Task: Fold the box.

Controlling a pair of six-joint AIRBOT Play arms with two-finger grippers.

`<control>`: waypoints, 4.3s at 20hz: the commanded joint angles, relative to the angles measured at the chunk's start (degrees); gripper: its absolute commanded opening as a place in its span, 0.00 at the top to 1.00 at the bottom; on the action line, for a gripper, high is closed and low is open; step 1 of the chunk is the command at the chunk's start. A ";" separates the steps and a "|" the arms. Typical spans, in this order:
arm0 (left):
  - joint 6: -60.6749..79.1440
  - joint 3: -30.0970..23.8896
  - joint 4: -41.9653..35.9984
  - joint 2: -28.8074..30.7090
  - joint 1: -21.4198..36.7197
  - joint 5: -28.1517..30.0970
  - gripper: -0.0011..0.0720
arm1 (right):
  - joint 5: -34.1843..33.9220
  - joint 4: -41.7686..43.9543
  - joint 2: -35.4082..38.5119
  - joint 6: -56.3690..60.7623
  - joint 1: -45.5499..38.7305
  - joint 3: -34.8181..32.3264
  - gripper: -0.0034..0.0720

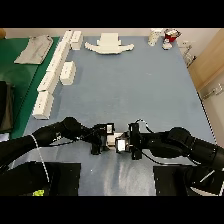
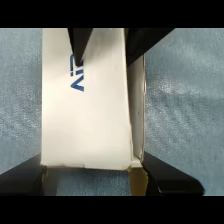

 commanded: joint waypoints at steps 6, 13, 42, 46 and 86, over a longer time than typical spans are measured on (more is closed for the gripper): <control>-0.02 0.07 -0.02 0.04 -0.02 0.04 0.36 | -1.20 2.58 -0.07 0.02 0.07 -0.02 0.38; -0.02 0.07 -0.02 0.04 -0.02 0.04 0.36 | -0.61 2.97 0.07 0.04 0.04 0.13 0.38; -0.02 0.07 -0.02 0.04 -0.02 0.04 0.36 | 21.88 22.10 14.38 35.19 0.44 -19.76 0.95; -0.02 0.07 -0.02 0.04 -0.02 0.04 0.36 | 20.94 22.10 10.71 35.21 0.61 -20.15 0.95; -0.02 0.07 -0.02 0.04 -0.02 0.04 0.36 | -27.34 -7.76 -15.47 59.19 -29.92 19.47 0.95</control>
